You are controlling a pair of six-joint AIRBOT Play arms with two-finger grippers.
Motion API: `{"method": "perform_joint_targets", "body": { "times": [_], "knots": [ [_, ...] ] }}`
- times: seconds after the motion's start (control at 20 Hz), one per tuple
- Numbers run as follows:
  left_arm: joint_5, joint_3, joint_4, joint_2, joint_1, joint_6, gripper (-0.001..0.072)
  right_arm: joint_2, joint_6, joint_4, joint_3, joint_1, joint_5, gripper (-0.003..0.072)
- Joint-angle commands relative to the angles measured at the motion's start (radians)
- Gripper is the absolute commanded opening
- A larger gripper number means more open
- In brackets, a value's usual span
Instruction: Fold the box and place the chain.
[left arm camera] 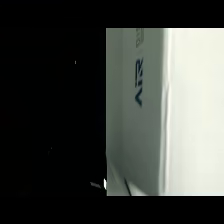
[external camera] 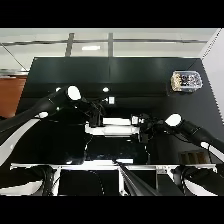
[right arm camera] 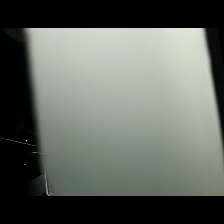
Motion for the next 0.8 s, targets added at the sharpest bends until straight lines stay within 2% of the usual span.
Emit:
{"method": "perform_joint_targets", "body": {
  "times": [0.0, 0.05, 0.15, 0.2, 0.3, 0.4, 0.5, 0.6, 0.65, 0.75],
  "knots": [
    [-0.154, 0.038, 0.227, 0.055, 0.042, -0.235, 0.0711, -0.001, 0.003, 0.002, 0.0, 0.001, -0.001, 0.0342],
    [-0.185, 0.038, 0.262, 0.081, 0.061, -0.262, 0.0711, -0.001, 0.003, 0.002, 0.0, 0.001, -0.001, 0.0225],
    [-0.23, 0.038, 0.305, 0.143, 0.109, -0.357, 0.0696, -0.001, 0.003, 0.002, 0.0, 0.001, -0.001, 0.0218],
    [-0.262, 0.038, 0.307, 0.174, 0.138, -0.433, 0.055, -0.001, 0.003, 0.002, 0.0, 0.001, -0.001, 0.0218],
    [-0.355, 0.037, 0.289, 0.209, 0.19, -0.562, 0.0038, -0.001, 0.003, 0.002, 0.0, 0.001, -0.001, 0.0215],
    [-0.468, 0.021, 0.187, 0.216, 0.221, -0.602, 0.0028, -0.001, 0.003, 0.002, 0.0, 0.001, -0.001, 0.0011],
    [-0.462, -0.061, -0.049, 0.218, 0.216, -0.638, 0.0028, -0.001, 0.003, 0.002, 0.0, 0.001, -0.001, 0.001],
    [-0.413, -0.183, -0.337, 0.218, 0.184, -0.534, 0.0028, -0.001, 0.003, 0.002, 0.0, 0.001, -0.001, 0.001],
    [-0.38, -0.23, -0.447, 0.218, 0.169, -0.425, 0.0028, -0.001, 0.003, 0.002, 0.0, 0.001, -0.001, 0.001],
    [-0.236, -0.298, -0.627, 0.218, 0.153, -0.31, 0.0029, -0.001, 0.003, 0.002, 0.0, 0.001, -0.001, 0.001]
  ]
}}
